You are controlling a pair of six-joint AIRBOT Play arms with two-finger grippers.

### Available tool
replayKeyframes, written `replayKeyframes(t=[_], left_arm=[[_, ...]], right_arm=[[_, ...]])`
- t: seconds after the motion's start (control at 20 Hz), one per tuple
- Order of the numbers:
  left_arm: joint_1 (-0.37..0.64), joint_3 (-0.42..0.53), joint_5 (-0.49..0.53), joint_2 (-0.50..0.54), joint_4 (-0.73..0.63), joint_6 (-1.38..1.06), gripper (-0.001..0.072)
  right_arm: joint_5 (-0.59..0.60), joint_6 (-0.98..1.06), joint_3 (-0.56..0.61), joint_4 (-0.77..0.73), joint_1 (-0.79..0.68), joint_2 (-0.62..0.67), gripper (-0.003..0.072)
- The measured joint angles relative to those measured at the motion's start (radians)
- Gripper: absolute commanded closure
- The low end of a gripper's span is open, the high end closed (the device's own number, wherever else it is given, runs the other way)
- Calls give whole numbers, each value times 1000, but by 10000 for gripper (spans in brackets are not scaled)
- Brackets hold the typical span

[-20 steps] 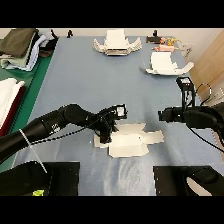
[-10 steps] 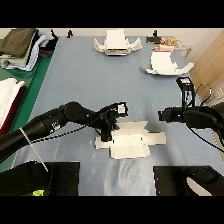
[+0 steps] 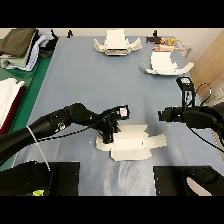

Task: Fold the box.

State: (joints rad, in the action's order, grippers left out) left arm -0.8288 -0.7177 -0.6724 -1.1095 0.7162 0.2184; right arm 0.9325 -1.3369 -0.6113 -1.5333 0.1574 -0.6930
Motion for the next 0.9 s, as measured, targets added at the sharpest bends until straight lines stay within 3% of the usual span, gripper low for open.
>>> replayKeyframes(t=[0.3, 0.6, 0.9], left_arm=[[-74, 29, 5, 7, -7, -29, 698], [-90, 114, 97, 102, 4, -36, 696], [-68, 146, 189, 131, 23, 5, 696]], right_arm=[[0, 0, 0, 5, 0, 0, 599], [1, 0, 0, 7, 0, 0, 599], [0, 0, 0, 8, 0, 0, 599]])
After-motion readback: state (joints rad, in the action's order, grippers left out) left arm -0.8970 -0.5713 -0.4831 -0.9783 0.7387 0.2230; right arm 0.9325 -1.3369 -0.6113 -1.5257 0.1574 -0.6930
